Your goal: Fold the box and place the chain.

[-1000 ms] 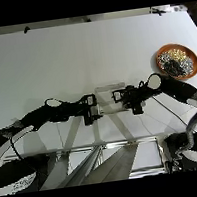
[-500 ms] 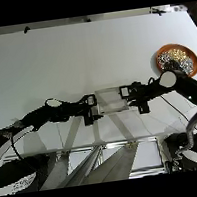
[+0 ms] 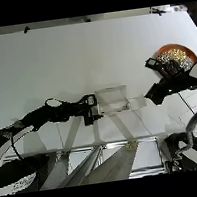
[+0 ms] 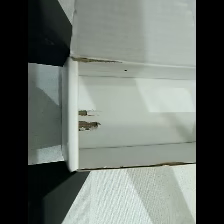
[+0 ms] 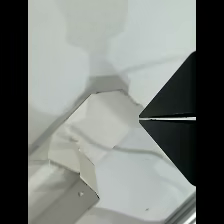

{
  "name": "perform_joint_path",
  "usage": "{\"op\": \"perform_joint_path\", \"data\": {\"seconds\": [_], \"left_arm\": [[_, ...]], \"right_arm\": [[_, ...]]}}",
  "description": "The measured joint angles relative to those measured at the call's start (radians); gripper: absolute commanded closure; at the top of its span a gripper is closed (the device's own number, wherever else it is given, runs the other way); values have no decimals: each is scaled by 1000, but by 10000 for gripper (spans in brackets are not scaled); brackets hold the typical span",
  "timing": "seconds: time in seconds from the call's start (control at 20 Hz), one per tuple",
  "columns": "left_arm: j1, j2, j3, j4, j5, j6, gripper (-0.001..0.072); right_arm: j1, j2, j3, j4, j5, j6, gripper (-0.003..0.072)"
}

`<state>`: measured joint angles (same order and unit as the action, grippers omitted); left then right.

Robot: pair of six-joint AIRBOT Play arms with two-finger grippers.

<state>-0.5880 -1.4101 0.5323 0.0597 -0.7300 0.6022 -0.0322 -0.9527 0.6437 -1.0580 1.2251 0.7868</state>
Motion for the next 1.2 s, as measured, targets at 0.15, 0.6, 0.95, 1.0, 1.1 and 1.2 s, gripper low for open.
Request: {"op": "perform_joint_path", "data": {"seconds": [0.15, 0.6, 0.95, 1.0, 1.1, 1.2], "left_arm": [[0, 0, 0, 0, 0, 0, 501], [0, 0, 0, 0, 0, 0, 501], [0, 0, 0, 0, 0, 0, 501], [0, 0, 0, 0, -1, 0, 501], [0, 0, 0, 0, -1, 0, 501], [0, 0, 0, 0, -1, 0, 501]], "right_arm": [[-35, -48, -27, -19, 0, 165, 674], [0, -246, -121, 5, -139, 267, 675], [32, -290, -135, 184, -199, 163, 675], [31, -287, -135, 186, -169, 158, 675], [29, -280, -133, 187, -179, 151, 675], [22, -273, -134, 186, -157, 146, 675]]}}
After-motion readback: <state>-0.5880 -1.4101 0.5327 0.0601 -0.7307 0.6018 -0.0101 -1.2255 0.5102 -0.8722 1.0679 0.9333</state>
